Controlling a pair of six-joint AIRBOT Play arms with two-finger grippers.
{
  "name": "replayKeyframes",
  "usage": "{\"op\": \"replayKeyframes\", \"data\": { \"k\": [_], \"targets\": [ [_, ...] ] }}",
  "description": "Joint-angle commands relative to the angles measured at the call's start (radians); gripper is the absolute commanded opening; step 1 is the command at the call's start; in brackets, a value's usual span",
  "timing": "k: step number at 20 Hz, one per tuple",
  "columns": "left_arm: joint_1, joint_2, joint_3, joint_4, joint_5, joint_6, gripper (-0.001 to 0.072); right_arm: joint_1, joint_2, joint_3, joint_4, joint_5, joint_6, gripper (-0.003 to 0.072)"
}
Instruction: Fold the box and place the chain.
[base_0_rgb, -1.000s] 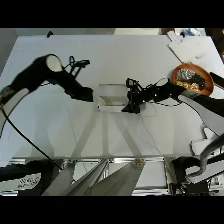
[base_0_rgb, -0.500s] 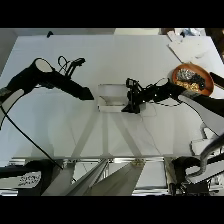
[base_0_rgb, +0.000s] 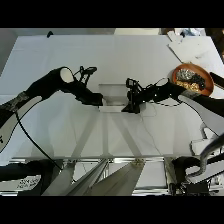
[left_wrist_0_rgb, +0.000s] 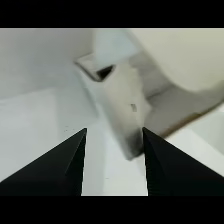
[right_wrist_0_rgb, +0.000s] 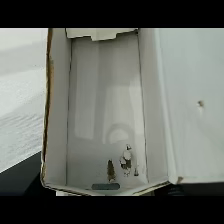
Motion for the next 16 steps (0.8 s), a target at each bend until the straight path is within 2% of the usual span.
{"op": "replayKeyframes", "data": {
  "k": [1,4,5,8,15,16],
  "targets": [
    [-0.065,0.000,0.029,0.236,-0.003,-0.251,0.0390,0.000,0.001,0.000,0.000,0.000,0.000,0.0535],
    [-0.101,-0.004,0.068,0.276,0.029,-0.329,0.0368,0.000,0.001,0.000,0.000,0.000,0.000,0.0535],
    [-0.110,-0.005,0.076,0.296,0.035,-0.356,0.0334,0.000,0.001,0.000,0.000,0.000,0.000,0.0535],
    [-0.133,-0.024,0.084,0.307,0.010,-0.396,0.0307,0.000,0.001,0.000,0.000,0.000,0.000,0.0535],
    [-0.164,-0.074,0.084,0.332,0.040,-0.502,0.0304,0.000,0.001,0.000,0.000,0.000,0.000,0.0535],
    [-0.164,-0.084,0.084,0.331,0.037,-0.503,0.0286,0.000,0.001,0.000,0.000,0.000,0.000,0.0535]
  ]
}}
